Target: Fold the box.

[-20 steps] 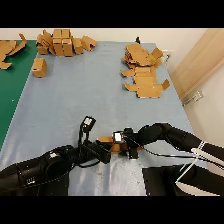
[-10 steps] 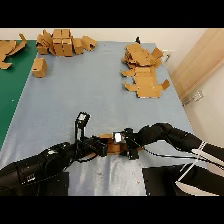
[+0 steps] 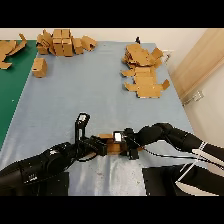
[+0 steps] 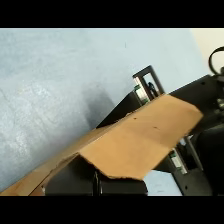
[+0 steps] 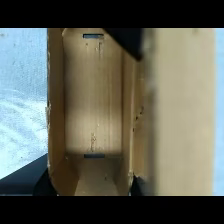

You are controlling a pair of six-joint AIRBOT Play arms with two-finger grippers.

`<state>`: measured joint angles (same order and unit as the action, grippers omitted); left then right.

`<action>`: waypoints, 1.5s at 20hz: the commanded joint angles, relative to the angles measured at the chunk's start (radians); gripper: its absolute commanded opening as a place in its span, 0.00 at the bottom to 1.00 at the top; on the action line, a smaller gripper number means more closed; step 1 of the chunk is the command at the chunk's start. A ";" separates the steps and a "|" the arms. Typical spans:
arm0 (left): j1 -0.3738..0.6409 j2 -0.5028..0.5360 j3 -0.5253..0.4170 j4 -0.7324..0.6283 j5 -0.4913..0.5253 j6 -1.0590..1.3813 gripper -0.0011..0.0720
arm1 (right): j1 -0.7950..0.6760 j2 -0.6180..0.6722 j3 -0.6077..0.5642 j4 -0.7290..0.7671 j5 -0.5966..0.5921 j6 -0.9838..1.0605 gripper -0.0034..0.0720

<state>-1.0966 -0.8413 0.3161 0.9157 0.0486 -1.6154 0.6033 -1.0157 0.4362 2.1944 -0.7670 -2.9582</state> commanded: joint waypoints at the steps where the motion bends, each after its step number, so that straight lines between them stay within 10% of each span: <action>1: 0.001 0.042 0.000 -0.003 0.008 -0.002 0.03 | -0.001 0.000 0.001 -0.019 -0.002 0.003 0.82; 13: 0.027 0.012 -0.019 -0.052 0.098 -0.003 0.03 | -0.001 -0.001 0.001 -0.037 -0.003 0.003 0.82; 30: 0.164 -0.140 0.116 -0.078 -0.248 0.074 0.03 | -0.001 -0.001 0.001 -0.033 -0.002 0.003 0.82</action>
<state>-0.9363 -0.9413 0.3920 0.8394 -0.1390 -1.5772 0.6029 -1.0161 0.4366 2.1586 -0.7696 -2.9551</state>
